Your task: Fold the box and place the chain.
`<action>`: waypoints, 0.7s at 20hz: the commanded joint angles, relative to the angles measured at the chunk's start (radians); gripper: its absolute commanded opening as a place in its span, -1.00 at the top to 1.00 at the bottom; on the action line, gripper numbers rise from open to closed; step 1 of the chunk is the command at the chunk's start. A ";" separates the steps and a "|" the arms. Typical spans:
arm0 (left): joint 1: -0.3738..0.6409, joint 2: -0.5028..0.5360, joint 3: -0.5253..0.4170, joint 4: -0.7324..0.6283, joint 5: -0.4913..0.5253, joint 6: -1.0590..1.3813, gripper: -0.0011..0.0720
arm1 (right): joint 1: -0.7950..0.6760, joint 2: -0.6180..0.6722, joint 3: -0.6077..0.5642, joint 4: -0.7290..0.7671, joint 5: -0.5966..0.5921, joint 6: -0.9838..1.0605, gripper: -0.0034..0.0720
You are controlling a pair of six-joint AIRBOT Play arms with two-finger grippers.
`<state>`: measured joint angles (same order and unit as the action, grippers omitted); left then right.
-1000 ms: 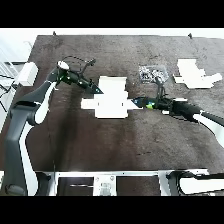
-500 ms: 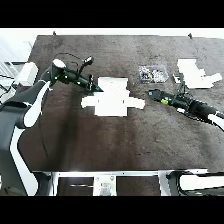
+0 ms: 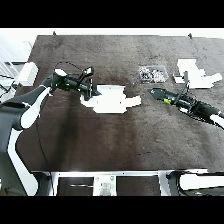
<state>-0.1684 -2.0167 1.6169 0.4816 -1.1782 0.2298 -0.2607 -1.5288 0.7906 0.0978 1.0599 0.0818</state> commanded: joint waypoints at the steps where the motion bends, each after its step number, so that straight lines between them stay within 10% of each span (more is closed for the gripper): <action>1: 0.000 -0.009 -0.011 -0.005 0.042 0.042 0.93 | -0.001 0.000 0.001 0.003 0.007 -0.045 0.02; 6: 0.000 -0.027 -0.012 -0.041 0.035 0.044 0.92 | 0.000 0.000 0.000 -0.005 0.006 -0.092 0.01; 9: 0.000 -0.027 -0.012 -0.040 0.034 0.031 0.92 | 0.011 -0.001 0.000 -0.054 0.004 -0.266 -0.55; 14: 0.000 -0.027 -0.012 -0.041 0.007 0.030 0.92 | 0.063 0.008 0.001 -0.076 0.015 -0.365 -0.55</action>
<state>-0.1680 -2.0430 1.6054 0.4427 -1.1545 0.2642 -0.2268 -1.5272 0.7906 0.0509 1.0687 -0.2085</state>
